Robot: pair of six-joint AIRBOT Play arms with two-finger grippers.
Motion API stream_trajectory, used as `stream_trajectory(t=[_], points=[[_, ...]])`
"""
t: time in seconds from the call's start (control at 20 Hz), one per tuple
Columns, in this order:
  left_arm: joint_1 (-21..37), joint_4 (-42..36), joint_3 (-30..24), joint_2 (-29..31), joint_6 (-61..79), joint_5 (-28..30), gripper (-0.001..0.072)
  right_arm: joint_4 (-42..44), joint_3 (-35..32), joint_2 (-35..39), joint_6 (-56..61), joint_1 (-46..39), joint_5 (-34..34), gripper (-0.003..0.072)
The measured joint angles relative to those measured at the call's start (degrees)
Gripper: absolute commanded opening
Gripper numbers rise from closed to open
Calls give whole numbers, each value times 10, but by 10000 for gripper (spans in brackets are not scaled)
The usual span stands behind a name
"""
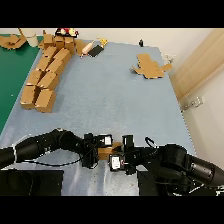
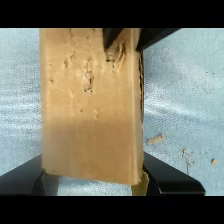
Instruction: Fold the box.
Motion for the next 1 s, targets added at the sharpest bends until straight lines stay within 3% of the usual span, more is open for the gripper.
stream_trajectory(t=[0.6, 1.0], points=[[0, 1, 0, 0, 0, 0, 382, 31, -11, 0, 0, 8, -9, 149], [0, 0, 0, 0, 0, 0, 382, 18, -11, 0, 16, 20, -12, 99]])
